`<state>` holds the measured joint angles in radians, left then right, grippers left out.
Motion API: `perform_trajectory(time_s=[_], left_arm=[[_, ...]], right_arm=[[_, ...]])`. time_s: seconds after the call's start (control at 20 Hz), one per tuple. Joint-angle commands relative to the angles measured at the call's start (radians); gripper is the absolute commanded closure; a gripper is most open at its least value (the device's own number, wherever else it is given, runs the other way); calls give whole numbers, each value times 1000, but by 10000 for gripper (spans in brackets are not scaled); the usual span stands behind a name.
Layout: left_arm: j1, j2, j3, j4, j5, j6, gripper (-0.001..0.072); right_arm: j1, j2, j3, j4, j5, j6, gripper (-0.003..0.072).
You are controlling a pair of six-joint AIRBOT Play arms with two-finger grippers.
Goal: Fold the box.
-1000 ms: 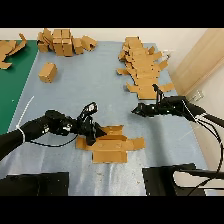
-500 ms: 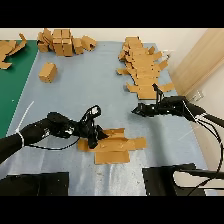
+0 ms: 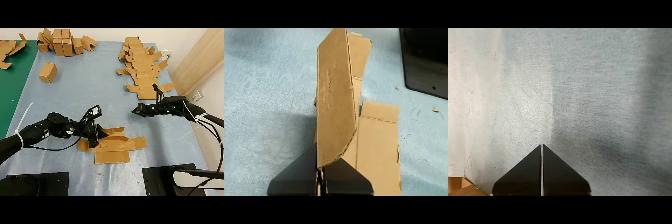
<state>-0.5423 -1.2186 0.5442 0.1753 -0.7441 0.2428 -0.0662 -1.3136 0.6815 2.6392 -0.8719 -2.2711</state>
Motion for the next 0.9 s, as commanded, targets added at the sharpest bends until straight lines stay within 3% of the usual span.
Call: perform_trajectory(time_s=[0.0, 0.3, 0.5, 0.6, 0.85], left_arm=[[0, 1, 1, 5, -5, -4, 695], [0, 1, 1, 5, -35, -5, 695], [0, 1, 1, 5, -34, -5, 696], [0, 1, 1, 5, -34, -5, 696], [0, 1, 1, 5, -34, -5, 695]], right_arm=[[0, 1, 0, -6, -3, -10, 670], [12, 13, 0, -19, -45, -50, 684], [80, 96, 0, -66, 2, -58, 684], [113, 170, 0, -143, 44, -16, 685], [201, 416, -16, -520, 68, 308, 685]])
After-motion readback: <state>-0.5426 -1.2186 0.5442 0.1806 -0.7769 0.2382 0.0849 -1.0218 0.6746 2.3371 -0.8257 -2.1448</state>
